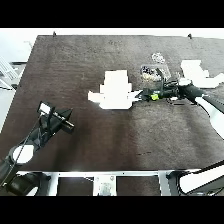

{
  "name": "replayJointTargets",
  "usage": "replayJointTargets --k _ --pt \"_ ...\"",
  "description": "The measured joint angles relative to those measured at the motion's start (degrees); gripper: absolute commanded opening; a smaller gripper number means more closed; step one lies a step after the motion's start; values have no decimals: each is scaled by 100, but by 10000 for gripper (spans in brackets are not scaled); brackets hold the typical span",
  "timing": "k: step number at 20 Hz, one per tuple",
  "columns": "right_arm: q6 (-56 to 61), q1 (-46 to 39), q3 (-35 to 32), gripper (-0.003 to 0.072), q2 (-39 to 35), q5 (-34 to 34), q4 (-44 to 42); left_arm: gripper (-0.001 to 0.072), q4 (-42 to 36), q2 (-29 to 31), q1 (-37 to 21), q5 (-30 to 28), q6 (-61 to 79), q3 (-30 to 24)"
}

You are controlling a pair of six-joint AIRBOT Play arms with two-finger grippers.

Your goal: Fold the box and place the chain.

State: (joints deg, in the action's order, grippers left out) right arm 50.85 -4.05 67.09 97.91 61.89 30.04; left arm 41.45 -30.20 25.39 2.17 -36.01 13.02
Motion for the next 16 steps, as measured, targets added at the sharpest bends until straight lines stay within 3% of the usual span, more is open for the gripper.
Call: replayJointTargets --k 14,15,16 --pt "105 380 568 3 326 -306 319 23 0 2 0 -127 4 0" --pt "109 398 581 3 326 -306 345 152 0 2 0 -111 4 0" --pt "109 402 590 3 330 -306 361 429 4 2 0 -87 9 0"
